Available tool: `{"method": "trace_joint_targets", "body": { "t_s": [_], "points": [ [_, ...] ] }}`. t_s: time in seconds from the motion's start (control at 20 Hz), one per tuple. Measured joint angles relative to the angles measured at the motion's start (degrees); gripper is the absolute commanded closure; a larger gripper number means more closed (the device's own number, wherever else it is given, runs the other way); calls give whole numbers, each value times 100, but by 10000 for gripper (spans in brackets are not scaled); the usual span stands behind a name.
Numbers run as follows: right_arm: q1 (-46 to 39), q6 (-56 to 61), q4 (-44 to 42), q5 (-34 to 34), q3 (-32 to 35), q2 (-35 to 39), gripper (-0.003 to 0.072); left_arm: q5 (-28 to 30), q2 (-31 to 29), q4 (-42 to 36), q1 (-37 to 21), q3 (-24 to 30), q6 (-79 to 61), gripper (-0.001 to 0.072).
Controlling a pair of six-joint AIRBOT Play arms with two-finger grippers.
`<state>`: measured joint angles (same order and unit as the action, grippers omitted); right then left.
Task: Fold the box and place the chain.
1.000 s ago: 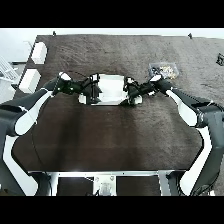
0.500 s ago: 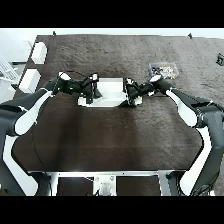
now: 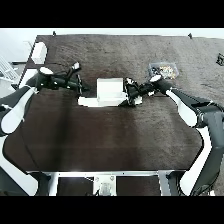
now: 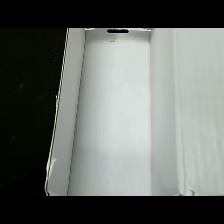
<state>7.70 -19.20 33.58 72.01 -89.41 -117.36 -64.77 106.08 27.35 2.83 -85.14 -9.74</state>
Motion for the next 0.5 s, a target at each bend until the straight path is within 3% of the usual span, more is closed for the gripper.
{"method": "trace_joint_targets", "body": {
  "t_s": [0.25, 0.5],
  "points": [
    [0, 4, -7, -13, 0, 0, 123, -402, -581, -111, -448, 203, 1314, 694],
    [0, 7, -7, -15, 0, 0, 123, 42, -1390, 343, -584, 1001, 2955, 694]
  ]
}}
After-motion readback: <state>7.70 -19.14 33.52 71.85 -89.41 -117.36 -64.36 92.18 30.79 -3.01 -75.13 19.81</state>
